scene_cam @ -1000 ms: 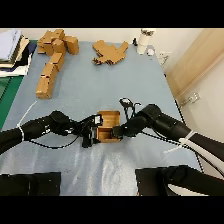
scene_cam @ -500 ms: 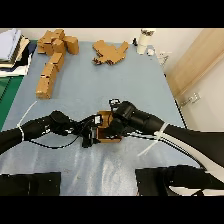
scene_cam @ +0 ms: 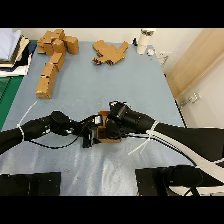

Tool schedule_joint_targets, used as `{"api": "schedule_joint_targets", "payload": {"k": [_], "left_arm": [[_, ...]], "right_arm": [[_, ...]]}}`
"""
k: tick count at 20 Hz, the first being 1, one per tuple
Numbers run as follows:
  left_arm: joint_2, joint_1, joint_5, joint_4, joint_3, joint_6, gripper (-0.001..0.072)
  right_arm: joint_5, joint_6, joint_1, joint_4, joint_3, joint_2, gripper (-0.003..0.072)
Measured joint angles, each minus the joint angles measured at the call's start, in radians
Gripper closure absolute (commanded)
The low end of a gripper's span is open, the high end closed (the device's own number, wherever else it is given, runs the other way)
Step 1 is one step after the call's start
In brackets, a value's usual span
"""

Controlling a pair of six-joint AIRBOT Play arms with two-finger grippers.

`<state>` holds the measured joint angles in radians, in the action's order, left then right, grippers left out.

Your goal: Fold the box.

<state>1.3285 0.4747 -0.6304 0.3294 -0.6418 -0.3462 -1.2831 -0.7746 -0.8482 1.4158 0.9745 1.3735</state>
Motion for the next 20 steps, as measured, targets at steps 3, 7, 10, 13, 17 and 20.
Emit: {"api": "schedule_joint_targets", "payload": {"k": [3, 7, 10, 13, 17, 20], "left_arm": [[0.0, 0.0, 0.0, 0.0, 0.0, 0.002, 0.0157], [0.0, 0.0, 0.0, 0.003, 0.0, -0.01, 0.0157], [0.0, 0.0, 0.0, 0.002, 0.0, -0.005, 0.0157], [0.0, 0.0, 0.0, 0.001, 0.0, -0.002, 0.0157], [0.0, 0.0, 0.002, -0.001, 0.0, -0.001, 0.0157], [0.0, 0.0, 0.002, -0.001, 0.0, -0.001, 0.0157]], "right_arm": [[0.011, -0.013, -0.001, 0.011, 0.001, 0.006, 0.0682], [0.035, -0.042, -0.002, 0.033, -0.001, 0.012, 0.03], [0.043, -0.043, -0.002, 0.043, 0.0, 0.008, 0.0296], [0.042, -0.045, -0.002, 0.058, 0.001, -0.007, 0.0293], [0.021, -0.042, 0.0, 0.069, 0.002, -0.045, 0.0293], [0.007, -0.018, 0.0, 0.074, 0.002, -0.089, 0.0293]]}}
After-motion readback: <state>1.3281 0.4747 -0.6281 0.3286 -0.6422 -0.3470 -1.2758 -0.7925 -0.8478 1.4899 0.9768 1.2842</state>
